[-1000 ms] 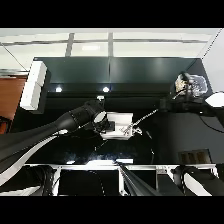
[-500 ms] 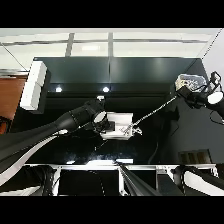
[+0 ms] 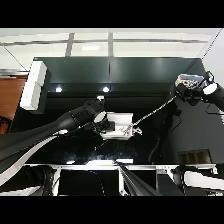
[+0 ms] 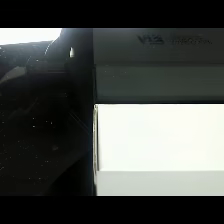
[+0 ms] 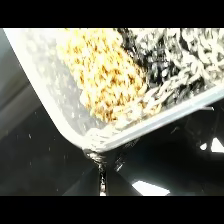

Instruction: Fold the box and place the chain.

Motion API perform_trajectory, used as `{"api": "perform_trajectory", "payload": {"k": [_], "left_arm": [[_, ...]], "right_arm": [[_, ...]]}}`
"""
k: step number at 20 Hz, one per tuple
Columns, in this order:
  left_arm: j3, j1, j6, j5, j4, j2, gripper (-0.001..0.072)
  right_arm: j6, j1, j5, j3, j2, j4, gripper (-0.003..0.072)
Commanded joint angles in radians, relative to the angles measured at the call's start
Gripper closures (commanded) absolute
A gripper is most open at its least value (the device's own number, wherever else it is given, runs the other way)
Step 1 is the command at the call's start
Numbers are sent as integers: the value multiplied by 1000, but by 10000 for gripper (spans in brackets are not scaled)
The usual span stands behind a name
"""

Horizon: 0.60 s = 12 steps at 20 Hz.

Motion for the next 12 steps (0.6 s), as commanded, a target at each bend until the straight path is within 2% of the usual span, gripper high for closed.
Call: {"api": "perform_trajectory", "payload": {"k": [1,6,8,12], "left_arm": [[0,0,2,0,0,0,674],[0,0,2,0,0,0,674],[0,0,2,0,0,0,674],[0,0,2,0,0,0,674]], "right_arm": [[-156,0,93,9,58,35,679],[-335,0,297,11,400,43,679],[-347,0,368,14,530,83,679],[-352,0,382,35,752,257,675]]}}
